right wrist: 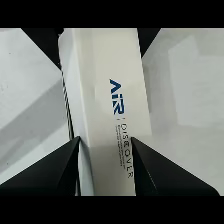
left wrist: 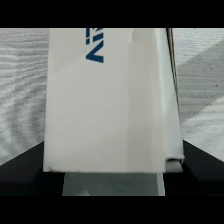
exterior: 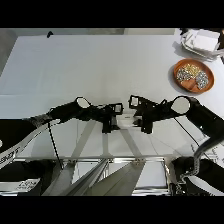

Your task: Fold the box and place the chain.

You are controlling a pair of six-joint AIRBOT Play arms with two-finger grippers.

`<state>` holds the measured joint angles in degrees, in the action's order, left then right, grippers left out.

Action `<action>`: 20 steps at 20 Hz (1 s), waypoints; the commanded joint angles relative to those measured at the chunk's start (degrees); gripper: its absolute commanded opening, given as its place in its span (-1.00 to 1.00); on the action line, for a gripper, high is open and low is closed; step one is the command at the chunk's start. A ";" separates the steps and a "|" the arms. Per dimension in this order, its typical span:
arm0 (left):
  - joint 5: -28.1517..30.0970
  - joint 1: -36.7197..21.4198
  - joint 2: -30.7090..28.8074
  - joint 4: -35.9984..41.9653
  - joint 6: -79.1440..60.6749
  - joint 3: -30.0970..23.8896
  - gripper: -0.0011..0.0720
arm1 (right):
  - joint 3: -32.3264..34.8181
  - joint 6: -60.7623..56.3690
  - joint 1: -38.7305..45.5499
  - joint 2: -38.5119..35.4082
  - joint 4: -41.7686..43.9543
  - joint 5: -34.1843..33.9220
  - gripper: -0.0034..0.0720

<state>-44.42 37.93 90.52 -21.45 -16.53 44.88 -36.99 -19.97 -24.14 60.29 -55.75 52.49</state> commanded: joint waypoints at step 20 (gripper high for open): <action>0.02 0.02 -0.04 0.00 0.02 -0.02 0.03 | 2.51 -0.96 -0.57 -0.04 0.04 -0.17 0.01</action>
<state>-44.40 37.91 90.52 -21.50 -16.62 44.88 -35.07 -20.84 -24.43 60.23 -55.35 51.99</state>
